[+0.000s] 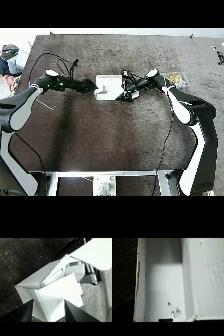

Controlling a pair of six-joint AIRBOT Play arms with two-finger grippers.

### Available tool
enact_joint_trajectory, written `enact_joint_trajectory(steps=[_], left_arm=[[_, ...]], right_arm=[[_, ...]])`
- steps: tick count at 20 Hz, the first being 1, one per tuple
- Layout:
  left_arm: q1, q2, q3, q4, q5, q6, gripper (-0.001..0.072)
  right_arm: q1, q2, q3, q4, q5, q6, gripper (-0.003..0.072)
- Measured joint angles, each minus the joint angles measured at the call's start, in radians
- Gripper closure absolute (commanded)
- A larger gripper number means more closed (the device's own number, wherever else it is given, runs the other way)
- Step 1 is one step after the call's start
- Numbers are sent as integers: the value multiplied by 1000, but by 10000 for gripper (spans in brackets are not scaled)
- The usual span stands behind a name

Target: Fold the box and place the chain.

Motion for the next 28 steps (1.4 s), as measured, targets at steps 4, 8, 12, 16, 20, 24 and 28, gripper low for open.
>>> enact_joint_trajectory(steps=[4, 8, 12, 16, 20, 24, 28], left_arm=[[-36, 1, 66, 118, -9, -124, 292], [-72, 1, 122, 246, -7, -273, 292], [-105, 1, 145, 333, 12, -394, 292], [-134, 1, 171, 431, 29, -515, 292], [-170, 1, 202, 563, 39, -645, 292], [-203, 0, 212, 648, 55, -742, 293], [-254, -6, 238, 767, 60, -853, 416]], right_arm=[[0, 0, 0, 0, 0, 0, 225], [0, 0, 0, 0, 0, 0, 225], [0, 0, 0, 0, 0, 0, 225], [0, 0, 0, 0, 0, 0, 225], [0, 0, 0, 0, 0, 0, 225], [0, 0, 0, 0, 0, 0, 225], [0, 0, 0, 0, 0, 0, 225]])
